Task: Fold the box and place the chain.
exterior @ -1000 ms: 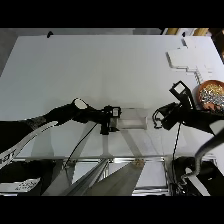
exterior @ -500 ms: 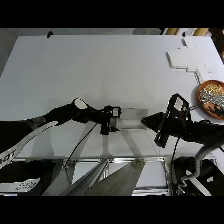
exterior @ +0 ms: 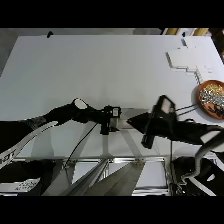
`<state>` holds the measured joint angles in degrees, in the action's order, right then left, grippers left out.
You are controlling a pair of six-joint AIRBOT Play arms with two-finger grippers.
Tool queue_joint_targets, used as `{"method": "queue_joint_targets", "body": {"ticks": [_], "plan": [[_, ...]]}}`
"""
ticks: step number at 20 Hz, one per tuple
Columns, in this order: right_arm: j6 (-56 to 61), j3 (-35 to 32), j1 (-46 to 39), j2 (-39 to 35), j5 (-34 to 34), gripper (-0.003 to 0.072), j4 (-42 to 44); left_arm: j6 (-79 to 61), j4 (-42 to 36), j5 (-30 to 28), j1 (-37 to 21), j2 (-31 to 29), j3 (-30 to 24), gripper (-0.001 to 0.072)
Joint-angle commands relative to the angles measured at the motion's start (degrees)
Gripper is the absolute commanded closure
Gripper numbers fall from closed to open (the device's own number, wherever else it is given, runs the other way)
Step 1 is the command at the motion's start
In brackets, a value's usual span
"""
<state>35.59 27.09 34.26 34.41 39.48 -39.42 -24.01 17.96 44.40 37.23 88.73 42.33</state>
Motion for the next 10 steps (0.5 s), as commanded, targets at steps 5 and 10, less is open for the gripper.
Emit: {"method": "queue_joint_targets", "body": {"ticks": [5,10], "plan": [[-1.2,0.0,3.9,13.7,-4.0,0.0664,0.2,0.0,0.0,0.0,0.0,0.0,0.0,0.0501],[-1.2,3.4,1.2,13.8,4.2,0.0478,-1.7,0.0,0.0,0.0,0.0,0.0,0.0,0.0501]]}}
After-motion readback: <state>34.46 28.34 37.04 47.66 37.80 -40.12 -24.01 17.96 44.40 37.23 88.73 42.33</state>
